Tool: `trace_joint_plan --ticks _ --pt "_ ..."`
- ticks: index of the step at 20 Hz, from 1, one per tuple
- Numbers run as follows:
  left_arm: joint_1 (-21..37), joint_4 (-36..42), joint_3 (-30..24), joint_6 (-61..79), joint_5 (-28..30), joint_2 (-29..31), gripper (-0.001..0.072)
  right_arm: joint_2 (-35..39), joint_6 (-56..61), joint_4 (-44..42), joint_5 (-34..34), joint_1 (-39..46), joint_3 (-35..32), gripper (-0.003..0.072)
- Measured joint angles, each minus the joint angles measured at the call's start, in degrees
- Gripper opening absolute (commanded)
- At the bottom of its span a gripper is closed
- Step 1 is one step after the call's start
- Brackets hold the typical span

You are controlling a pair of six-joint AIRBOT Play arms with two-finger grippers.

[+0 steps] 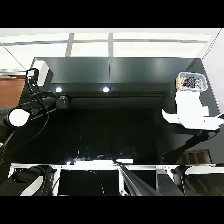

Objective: Fold the box and place the chain.

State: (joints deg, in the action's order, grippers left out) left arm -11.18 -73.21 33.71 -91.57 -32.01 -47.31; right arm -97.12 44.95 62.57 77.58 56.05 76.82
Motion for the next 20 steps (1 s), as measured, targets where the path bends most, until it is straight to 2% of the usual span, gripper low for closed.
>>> trace_joint_plan --ticks 5,10,15,20 --pt "0.00 -0.04 0.00 0.02 -0.04 0.00 0.0703 1.62 -0.20 -7.23 6.67 -1.84 -2.80 0.0014" --pt "0.00 -0.33 0.00 1.42 -0.02 -0.09 0.0703 8.76 -1.25 -17.75 7.52 -9.44 -14.34 0.0015" --pt "-0.02 0.57 -0.04 2.86 -0.11 -2.12 0.0700 21.77 -4.11 -28.57 -2.12 -25.09 -30.25 0.0015" --pt "-1.77 8.79 0.24 5.09 0.13 -8.68 0.0700 36.85 -7.96 -39.98 -21.46 -45.46 -47.06 0.0015"
